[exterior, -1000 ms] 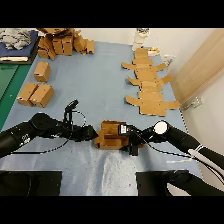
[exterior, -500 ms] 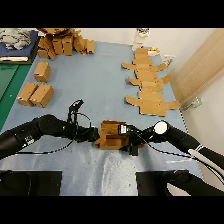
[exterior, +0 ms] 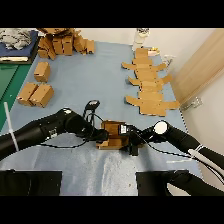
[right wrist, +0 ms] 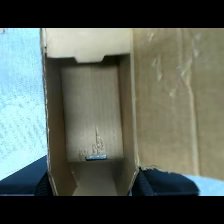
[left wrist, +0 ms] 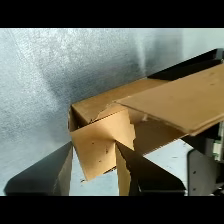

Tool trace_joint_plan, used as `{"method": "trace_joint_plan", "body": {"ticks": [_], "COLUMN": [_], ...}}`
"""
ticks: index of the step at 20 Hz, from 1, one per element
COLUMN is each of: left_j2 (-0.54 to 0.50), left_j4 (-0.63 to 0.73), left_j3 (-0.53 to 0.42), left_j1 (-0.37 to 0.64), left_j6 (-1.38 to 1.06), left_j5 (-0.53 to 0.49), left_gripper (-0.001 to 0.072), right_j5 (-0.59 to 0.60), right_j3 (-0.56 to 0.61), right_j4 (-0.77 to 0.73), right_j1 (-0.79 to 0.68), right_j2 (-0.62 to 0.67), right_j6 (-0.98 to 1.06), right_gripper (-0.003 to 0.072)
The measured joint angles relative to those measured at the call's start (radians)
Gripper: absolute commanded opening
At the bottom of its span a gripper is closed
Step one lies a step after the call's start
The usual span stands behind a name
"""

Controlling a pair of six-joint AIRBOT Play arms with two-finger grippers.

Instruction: Fold the box.

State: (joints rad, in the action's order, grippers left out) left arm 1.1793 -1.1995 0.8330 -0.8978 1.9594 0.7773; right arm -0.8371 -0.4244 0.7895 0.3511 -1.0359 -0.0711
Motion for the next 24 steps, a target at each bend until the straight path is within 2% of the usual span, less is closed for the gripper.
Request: {"method": "trace_joint_plan", "body": {"ticks": [3, 7, 12, 18, 24], "left_j2": [0.024, 0.068, 0.137, 0.167, 0.249], "left_j4": [-0.134, -0.219, -0.262, -0.282, -0.290], "left_j3": [0.059, 0.120, 0.171, 0.210, 0.303], "left_j1": [-0.043, -0.082, -0.128, -0.153, -0.166], "left_j6": [0.098, 0.182, 0.240, 0.310, 0.349], "left_j5": [0.061, 0.125, 0.190, 0.239, 0.301], "left_gripper": [0.0423, 0.0423, 0.0423, 0.0423, 0.0423], "right_j5": [0.000, 0.000, -0.001, -0.001, -0.001], "right_j3": [0.000, 0.000, 0.000, 0.000, 0.000], "right_j4": [0.000, 0.000, 0.000, 0.000, 0.000], "right_j1": [0.000, 0.000, 0.000, 0.000, 0.000], "right_j2": [0.000, 0.000, 0.000, 0.000, 0.000], "right_j6": [0.000, 0.000, 0.000, 0.000, 0.000], "right_gripper": [0.0513, 0.0513, 0.0513, 0.0513, 0.0513]}}
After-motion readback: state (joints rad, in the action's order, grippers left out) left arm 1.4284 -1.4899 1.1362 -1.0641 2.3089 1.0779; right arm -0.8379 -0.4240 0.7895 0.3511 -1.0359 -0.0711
